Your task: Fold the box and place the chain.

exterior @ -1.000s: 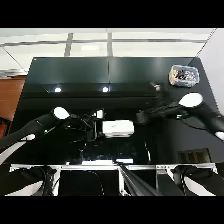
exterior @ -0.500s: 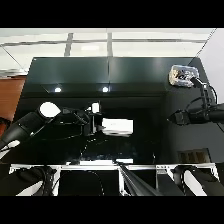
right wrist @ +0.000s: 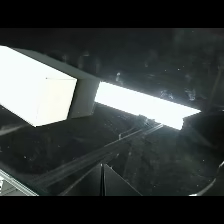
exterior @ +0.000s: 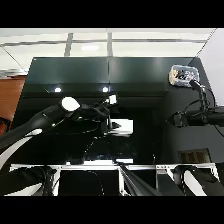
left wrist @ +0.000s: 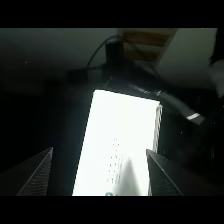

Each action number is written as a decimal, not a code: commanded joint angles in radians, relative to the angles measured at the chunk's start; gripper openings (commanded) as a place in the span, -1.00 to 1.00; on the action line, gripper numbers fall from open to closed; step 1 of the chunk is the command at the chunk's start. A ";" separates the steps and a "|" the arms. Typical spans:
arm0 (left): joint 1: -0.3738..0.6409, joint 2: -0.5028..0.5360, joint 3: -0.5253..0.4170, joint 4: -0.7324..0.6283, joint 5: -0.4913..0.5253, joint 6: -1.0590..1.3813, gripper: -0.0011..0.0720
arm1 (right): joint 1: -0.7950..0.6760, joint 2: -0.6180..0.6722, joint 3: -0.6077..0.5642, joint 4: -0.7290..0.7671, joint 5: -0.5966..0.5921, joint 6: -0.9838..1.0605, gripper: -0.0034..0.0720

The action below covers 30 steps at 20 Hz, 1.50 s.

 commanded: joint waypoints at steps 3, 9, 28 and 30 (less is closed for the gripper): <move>-0.016 -0.082 0.042 -0.001 -0.079 -0.099 0.97 | 0.005 0.000 -0.001 0.002 -0.003 -0.001 -0.86; -0.016 -0.085 0.042 0.031 -0.111 -0.099 0.96 | 0.005 0.000 -0.002 0.002 -0.021 -0.001 -0.86; -0.025 -0.085 0.044 0.214 -0.132 -0.022 0.96 | 0.005 0.000 -0.002 0.002 -0.037 0.000 -0.86; -0.042 -0.085 0.044 0.269 -0.122 -0.005 0.96 | 0.005 0.000 -0.002 0.003 -0.037 0.000 -0.86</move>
